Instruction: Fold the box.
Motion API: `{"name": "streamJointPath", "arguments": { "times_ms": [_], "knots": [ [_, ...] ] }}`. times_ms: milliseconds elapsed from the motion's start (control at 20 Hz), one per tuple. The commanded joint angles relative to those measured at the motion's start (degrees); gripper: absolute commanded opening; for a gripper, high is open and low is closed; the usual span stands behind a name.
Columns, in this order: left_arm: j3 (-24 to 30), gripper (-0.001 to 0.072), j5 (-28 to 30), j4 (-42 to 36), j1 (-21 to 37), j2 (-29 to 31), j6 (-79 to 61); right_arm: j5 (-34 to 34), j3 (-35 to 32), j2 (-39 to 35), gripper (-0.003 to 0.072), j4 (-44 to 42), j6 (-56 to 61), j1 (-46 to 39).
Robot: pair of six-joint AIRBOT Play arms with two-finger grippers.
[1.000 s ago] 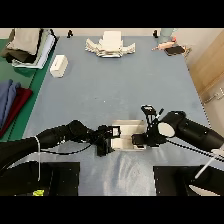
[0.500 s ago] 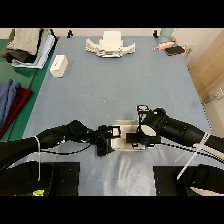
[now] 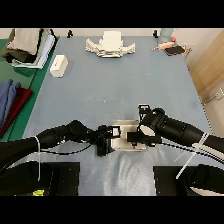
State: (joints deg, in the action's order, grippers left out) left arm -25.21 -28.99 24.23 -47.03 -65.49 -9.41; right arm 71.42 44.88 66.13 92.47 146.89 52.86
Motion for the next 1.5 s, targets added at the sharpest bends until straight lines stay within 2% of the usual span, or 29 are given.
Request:
{"name": "streamJointPath", "arguments": {
  "times_ms": [0,200,250,400,450,550,650,700,750,850,1100,1150,1200,1250,1450],
  "knots": [
    [0.0,0.0520,0.0,0.0,0.0,0.0,0.0,0.3,0.0,0.3,0.0461,2.4,1.2,0.0],
    [0.0,0.0520,0.0,0.0,0.0,0.0,0.0,0.3,-0.6,3.1,0.0457,2.5,1.2,0.1],
    [0.0,0.0520,0.0,0.0,0.0,0.0,0.0,0.0,-0.6,3.6,0.0420,2.5,1.2,0.1],
    [0.0,0.0520,0.0,0.0,0.0,0.0,0.0,-0.2,-0.6,3.7,0.0417,2.5,1.2,0.1],
    [0.0,0.0520,0.0,0.0,0.0,0.0,0.0,0.0,-0.6,3.7,0.0377,2.5,1.2,0.1],
    [0.0,0.0520,0.0,0.0,0.0,0.0,0.0,0.0,-0.6,3.7,0.0356,2.5,1.2,0.1],
    [0.0,0.0520,0.0,0.0,0.0,0.0,0.0,0.0,-0.6,3.7,0.0154,2.5,1.2,0.1],
    [0.0,0.0520,0.0,0.0,0.0,0.0,0.0,0.0,-0.6,3.7,0.0132,2.5,1.2,0.1],
    [0.0,0.0520,0.0,0.0,0.0,0.0,0.0,0.0,-0.6,3.7,0.0034,2.5,1.0,0.1],
    [0.0,0.0520,0.0,0.0,0.0,0.0,0.0,-0.1,-0.6,3.7,0.0004,2.5,0.5,0.1],
    [0.0,0.0520,0.0,0.0,0.0,0.0,0.0,-0.1,-0.5,3.7,0.0004,2.7,-0.5,0.1],
    [0.0,0.0520,0.0,0.0,0.0,0.0,0.0,0.1,-0.5,3.7,0.0037,2.6,-0.8,0.1],
    [0.0,0.0520,0.0,0.0,0.0,0.0,0.0,0.2,-0.5,3.7,0.0224,2.1,-1.6,0.1],
    [0.0,0.0520,0.0,0.0,0.0,0.0,0.0,0.2,-0.5,3.7,0.0369,1.4,-2.3,0.1],
    [0.0,0.0520,0.0,0.0,0.0,0.0,0.0,0.4,-0.5,3.7,0.0386,1.2,-2.5,0.1]
  ]
}}
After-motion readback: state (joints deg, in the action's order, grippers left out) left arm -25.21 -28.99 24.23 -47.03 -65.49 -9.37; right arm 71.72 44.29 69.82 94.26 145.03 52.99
